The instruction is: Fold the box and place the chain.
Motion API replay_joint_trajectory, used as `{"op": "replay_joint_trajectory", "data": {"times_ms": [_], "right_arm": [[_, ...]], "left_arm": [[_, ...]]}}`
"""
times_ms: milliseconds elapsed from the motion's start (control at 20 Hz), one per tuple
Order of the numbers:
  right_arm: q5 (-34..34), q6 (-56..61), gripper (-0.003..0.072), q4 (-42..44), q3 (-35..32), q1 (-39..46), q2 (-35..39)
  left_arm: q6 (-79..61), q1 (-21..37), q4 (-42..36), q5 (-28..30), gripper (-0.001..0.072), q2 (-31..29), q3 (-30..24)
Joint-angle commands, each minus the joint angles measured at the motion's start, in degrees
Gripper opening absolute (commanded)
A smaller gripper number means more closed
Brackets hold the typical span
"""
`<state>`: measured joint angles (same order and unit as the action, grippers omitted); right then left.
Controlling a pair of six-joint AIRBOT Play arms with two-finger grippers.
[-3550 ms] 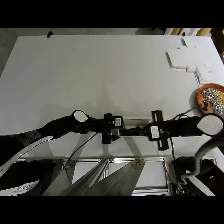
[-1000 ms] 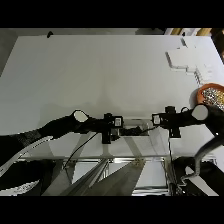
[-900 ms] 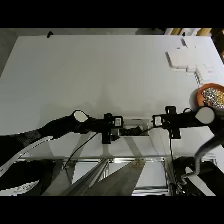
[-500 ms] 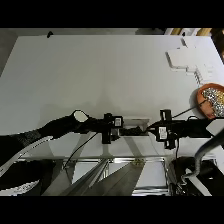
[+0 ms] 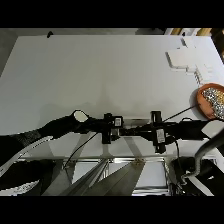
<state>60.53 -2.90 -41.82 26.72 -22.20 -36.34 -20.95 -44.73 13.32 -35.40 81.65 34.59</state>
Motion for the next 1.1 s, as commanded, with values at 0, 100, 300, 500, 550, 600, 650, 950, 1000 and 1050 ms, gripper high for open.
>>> {"op": "replay_joint_trajectory", "data": {"times_ms": [0, 100, 300, 500, 550, 600, 650, 950, 1000, 1050], "right_arm": [[-1.6, 0.0, 0.0199, -2.1, 0.1, -1.0, -3.1], [-0.7, 0.0, 0.0206, -4.6, 1.7, 0.0, -3.9], [4.8, 0.0, 0.0203, -12.5, 9.0, 9.4, -4.3], [4.9, 2.4, 0.0202, -24.7, 9.9, 17.2, -6.0], [5.0, 3.8, 0.0202, -27.3, 9.7, 17.2, -7.3], [5.1, 4.5, 0.0202, -29.3, 9.4, 17.2, -8.9], [5.1, 4.5, 0.0202, -30.5, 9.0, 17.2, -10.4], [2.7, 3.9, 0.0199, -34.2, 6.4, 17.2, -19.6], [2.2, 3.6, 0.0199, -34.3, 6.4, 17.2, -20.9], [1.7, 2.4, 0.0199, -34.2, 6.4, 17.2, -22.2]], "left_arm": [[0.0, 0.0, 0.0, 0.0, 0.0347, 0.0, 0.0], [0.0, 0.0, 0.0, 0.0, 0.0347, 0.0, 0.0], [0.0, 0.0, 0.0, 0.0, 0.0347, 0.0, 0.0], [0.0, 0.0, 0.0, 0.0, 0.0347, 0.0, 0.0], [0.0, 0.0, 0.0, 0.0, 0.0347, 0.0, 0.0], [0.0, 0.0, 0.0, 0.0, 0.0347, 0.0, 0.0], [0.0, 0.0, 0.0, 0.0, 0.0347, 0.0, 0.0], [0.0, 0.0, 0.0, 0.0, 0.0347, 0.0, 0.0], [0.0, 0.0, 0.0, 0.0, 0.0347, 0.0, 0.0], [0.0, 0.0, 0.0, 0.0, 0.0347, 0.0, 0.0]]}}
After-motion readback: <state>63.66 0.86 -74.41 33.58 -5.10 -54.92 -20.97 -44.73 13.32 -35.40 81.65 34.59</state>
